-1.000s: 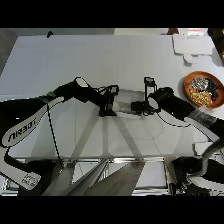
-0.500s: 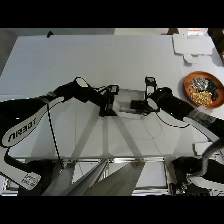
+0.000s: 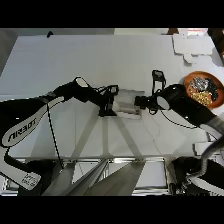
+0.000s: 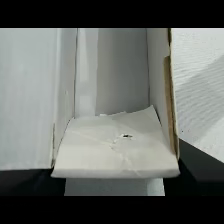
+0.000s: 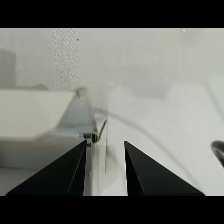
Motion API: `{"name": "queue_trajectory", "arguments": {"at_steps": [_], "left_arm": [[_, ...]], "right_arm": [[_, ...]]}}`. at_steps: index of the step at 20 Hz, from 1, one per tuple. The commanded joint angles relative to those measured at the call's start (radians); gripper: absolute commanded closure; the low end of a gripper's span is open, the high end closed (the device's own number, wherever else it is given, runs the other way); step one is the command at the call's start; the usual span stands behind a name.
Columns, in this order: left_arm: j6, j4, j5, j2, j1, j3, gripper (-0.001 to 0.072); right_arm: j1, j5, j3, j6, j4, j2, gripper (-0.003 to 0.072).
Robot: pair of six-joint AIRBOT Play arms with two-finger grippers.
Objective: Fold the box and place the chain.
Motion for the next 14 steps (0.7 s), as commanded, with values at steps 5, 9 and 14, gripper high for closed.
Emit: {"name": "queue_trajectory", "arguments": {"at_steps": [5,9,14], "left_arm": [[-0.003,-0.001,0.001,0.0,0.0,0.0,0.0435],[-0.003,-0.001,0.001,0.0,0.0,0.0,0.0435],[-0.003,-0.001,0.001,0.0,0.0,0.0,0.0435]], "right_arm": [[-0.159,0.212,0.0,-0.124,-0.166,0.287,0.0411],[-0.391,0.242,0.0,-0.255,-0.343,0.354,0.034],[-0.723,0.177,0.0,-0.506,-0.319,0.348,0.0222]]}}
